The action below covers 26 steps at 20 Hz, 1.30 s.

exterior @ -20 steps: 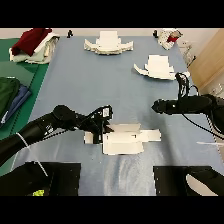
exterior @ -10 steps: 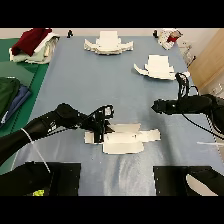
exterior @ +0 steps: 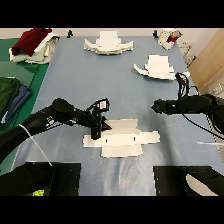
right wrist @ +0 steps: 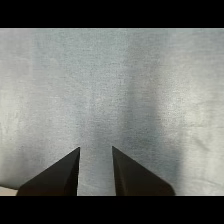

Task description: Fold the box.

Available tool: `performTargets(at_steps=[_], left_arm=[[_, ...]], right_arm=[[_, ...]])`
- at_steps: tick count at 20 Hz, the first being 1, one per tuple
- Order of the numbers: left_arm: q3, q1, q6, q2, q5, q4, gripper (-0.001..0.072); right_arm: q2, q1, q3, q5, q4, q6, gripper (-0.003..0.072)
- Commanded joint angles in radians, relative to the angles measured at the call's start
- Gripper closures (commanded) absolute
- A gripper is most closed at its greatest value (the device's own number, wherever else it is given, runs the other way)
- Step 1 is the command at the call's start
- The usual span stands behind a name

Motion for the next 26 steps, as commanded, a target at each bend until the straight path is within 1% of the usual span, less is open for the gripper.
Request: performTargets(at_steps=[1,5,8,11,14,16,18,19,20,21,22,24,26], left_arm=[[0.002,0.006,0.0,-0.029,-0.015,-0.002,0.0695],[0.002,0.006,0.002,-0.057,-0.032,-0.001,0.0695],[0.001,0.006,0.002,-0.056,-0.04,0.005,0.0695],[0.001,0.006,0.001,-0.056,-0.079,0.02,0.0694],[0.001,0.006,0.001,-0.056,-0.093,0.021,0.0695],[0.001,0.006,0.0,-0.056,-0.093,0.021,0.0694],[0.001,0.006,0.0,-0.056,-0.093,0.02,0.0695],[0.001,0.006,0.0,-0.056,-0.093,0.021,0.0694],[0.001,0.006,0.0,-0.056,-0.092,0.02,0.0695],[0.001,0.006,0.0,-0.056,-0.092,0.02,0.0695],[0.001,0.006,0.0,-0.056,-0.092,0.02,0.0695],[0.001,0.006,0.0,-0.056,-0.092,0.02,0.0695],[0.001,0.006,0.0,-0.056,-0.092,0.02,0.0695]], right_arm=[[0.001,0.001,0.001,0.0,0.01,0.0,0.0386],[0.001,0.001,0.001,-0.001,0.013,0.0,0.0386],[0.001,0.001,0.001,-0.009,0.014,0.0,0.0386],[0.001,0.001,0.001,-0.031,0.013,0.0,0.0386],[0.001,0.001,0.001,-0.05,0.014,0.0,0.0386],[0.001,0.001,0.001,-0.081,0.018,0.0,0.0386],[0.001,0.001,0.001,-0.15,0.05,0.0,0.0396],[0.001,0.001,0.001,-0.197,0.072,0.0,0.0459],[0.001,0.001,0.001,-0.257,0.092,-0.006,0.063],[0.002,0.001,0.001,-0.312,0.105,-0.022,0.0678],[0.007,0.008,0.001,-0.363,0.109,-0.029,0.0679],[0.044,0.06,-0.001,-0.422,0.1,-0.029,0.0679],[0.114,0.169,-0.019,-0.445,0.084,-0.027,0.068]])
